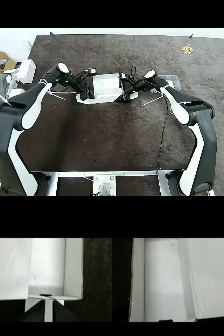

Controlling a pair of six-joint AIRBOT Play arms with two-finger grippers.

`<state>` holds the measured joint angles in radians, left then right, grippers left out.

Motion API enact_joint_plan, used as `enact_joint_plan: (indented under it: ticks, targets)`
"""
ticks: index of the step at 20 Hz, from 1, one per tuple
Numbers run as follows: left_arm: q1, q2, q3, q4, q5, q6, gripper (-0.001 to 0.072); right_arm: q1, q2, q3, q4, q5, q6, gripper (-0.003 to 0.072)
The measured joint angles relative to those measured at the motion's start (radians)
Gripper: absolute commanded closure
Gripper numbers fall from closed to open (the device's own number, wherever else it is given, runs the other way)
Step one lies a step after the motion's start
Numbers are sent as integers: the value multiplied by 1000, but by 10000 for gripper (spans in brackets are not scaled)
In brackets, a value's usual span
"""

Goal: Fold the box and place the chain.

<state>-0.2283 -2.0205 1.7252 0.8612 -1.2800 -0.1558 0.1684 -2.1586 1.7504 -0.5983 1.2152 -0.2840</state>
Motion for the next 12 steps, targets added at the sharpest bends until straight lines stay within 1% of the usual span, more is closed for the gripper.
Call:
enact_joint_plan:
  ticks: [4,5,9,12]
  targets:
    - [-19,0,0,-19,9,10,603,0,0,0,0,0,0,237]
    - [-21,0,0,-29,13,16,572,0,0,0,0,0,0,237]
    - [-26,-6,0,-87,35,37,575,-1,0,0,0,0,0,237]
    - [-26,-10,0,-96,49,51,574,0,0,0,0,0,0,237]
